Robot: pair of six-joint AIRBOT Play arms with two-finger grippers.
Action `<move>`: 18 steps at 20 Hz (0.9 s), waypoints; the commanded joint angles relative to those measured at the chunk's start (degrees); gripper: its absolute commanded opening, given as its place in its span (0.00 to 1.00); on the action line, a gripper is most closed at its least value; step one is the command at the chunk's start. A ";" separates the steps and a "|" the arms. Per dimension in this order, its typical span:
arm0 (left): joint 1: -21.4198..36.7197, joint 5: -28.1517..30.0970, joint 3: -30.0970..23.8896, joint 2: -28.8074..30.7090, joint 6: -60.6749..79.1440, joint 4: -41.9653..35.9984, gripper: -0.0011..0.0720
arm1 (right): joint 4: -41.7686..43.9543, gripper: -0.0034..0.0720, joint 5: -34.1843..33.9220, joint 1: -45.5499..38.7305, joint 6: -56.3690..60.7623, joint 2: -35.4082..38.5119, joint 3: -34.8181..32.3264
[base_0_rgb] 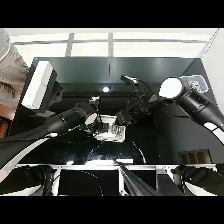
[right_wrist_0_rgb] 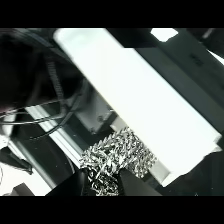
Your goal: Fold the box and place the chain.
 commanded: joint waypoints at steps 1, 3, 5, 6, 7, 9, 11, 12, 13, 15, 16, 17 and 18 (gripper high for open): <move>0.04 0.04 0.04 0.02 0.00 0.02 0.05 | -1.33 0.05 -0.50 0.20 0.61 -0.98 -0.31; 0.04 0.04 0.04 0.02 0.02 0.00 0.05 | -1.33 0.08 -0.24 0.20 0.76 -0.98 -0.31; 0.04 -0.07 0.04 0.02 0.00 -0.26 0.05 | -2.36 0.47 1.84 -0.37 1.68 -0.85 -0.28; 0.04 -0.28 0.04 0.02 0.00 -0.46 0.05 | -3.65 0.47 3.78 -1.22 1.70 -0.39 -0.28; 0.04 -0.39 0.04 0.02 0.00 -0.72 0.05 | -4.98 0.47 5.46 -2.32 1.68 0.44 -0.28; 0.04 -0.28 0.02 0.00 0.04 -1.55 0.05 | -7.96 0.47 8.26 -5.77 1.70 3.76 -0.28; 0.04 -0.15 0.04 0.00 0.04 -1.70 0.05 | -11.37 0.47 9.66 -9.86 1.70 8.26 -0.28; 0.04 -0.11 0.04 0.02 0.02 -1.75 0.05 | -12.39 0.47 10.05 -11.87 1.70 10.51 -0.28; 0.04 -0.15 0.04 0.02 -0.46 -1.73 0.05 | -12.96 0.47 10.32 -13.62 1.68 12.33 -0.28; 0.04 0.24 0.07 0.02 -6.88 -1.57 0.05 | -14.36 0.47 10.56 -16.52 1.36 14.95 -0.28; 0.02 0.96 0.07 0.02 -7.96 -1.75 0.05 | -14.97 0.47 10.86 -17.59 1.22 15.69 -0.28; 0.02 1.27 0.07 0.02 -8.26 -1.77 0.05 | -15.28 0.47 11.28 -18.27 1.18 15.98 -0.28; -0.04 1.05 0.13 0.02 -9.73 -1.75 0.12 | -15.26 0.47 11.52 -18.60 0.81 15.98 -0.28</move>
